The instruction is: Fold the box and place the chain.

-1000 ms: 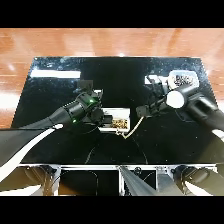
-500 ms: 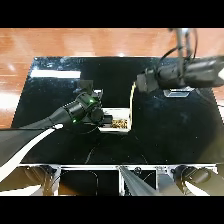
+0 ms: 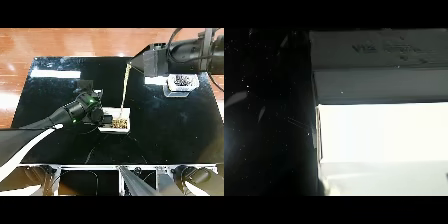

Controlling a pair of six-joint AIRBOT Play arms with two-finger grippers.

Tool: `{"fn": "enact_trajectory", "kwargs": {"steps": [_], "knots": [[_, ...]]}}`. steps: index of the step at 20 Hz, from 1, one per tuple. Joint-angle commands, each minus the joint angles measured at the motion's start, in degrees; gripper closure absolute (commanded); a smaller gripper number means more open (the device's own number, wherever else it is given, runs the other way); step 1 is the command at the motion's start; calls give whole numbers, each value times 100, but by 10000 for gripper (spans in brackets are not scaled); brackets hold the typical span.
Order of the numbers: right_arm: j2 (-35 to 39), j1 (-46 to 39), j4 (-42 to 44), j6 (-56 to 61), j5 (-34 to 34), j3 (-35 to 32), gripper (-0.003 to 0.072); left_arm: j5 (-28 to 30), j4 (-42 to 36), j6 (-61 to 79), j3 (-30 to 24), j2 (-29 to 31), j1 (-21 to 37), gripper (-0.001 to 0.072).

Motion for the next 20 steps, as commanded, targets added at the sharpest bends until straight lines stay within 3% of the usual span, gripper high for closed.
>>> {"fn": "enact_trajectory", "kwargs": {"steps": [1,4,7,12,20], "knots": [[-11,9,170,-131,168,66,657,0,0,2,7,4,-4,690],[-13,177,118,-129,793,-59,657,-7,2,0,7,4,-4,690],[-15,457,114,-98,1071,-748,657,-7,0,0,7,4,-4,690],[-85,590,127,-81,234,-2127,657,-2,0,0,7,4,-4,690],[-835,623,103,-133,-15,-2334,657,-4,0,0,7,4,-4,690]]}}
